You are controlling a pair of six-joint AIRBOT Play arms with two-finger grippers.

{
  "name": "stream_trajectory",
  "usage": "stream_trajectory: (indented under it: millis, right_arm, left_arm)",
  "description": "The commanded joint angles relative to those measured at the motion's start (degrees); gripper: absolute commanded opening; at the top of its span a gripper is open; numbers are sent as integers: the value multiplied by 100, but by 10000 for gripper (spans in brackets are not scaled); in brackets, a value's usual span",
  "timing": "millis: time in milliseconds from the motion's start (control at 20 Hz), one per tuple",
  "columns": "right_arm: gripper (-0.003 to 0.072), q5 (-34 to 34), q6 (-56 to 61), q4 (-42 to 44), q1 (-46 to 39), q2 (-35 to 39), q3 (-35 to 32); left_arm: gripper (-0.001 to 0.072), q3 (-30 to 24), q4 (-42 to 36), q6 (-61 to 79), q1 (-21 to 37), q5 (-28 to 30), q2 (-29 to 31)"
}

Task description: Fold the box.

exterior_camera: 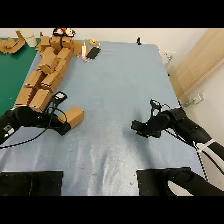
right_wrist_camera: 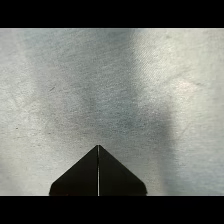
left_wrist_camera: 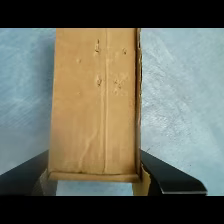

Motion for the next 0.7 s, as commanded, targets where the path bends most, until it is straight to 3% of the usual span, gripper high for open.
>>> stream_trajectory:
  millis: [0,200,650]
  right_arm:
    - [2,7,-17,2,-2,-4,4]
    - [2,13,-103,2,-2,-4,4]
    - [2,48,-212,4,-2,-4,4]
  left_arm:
    - [608,2,566,-793,201,-227,444]
    - [608,-4,1414,-1576,579,-822,625]
    - [608,-433,1698,-2009,1790,-1567,627]
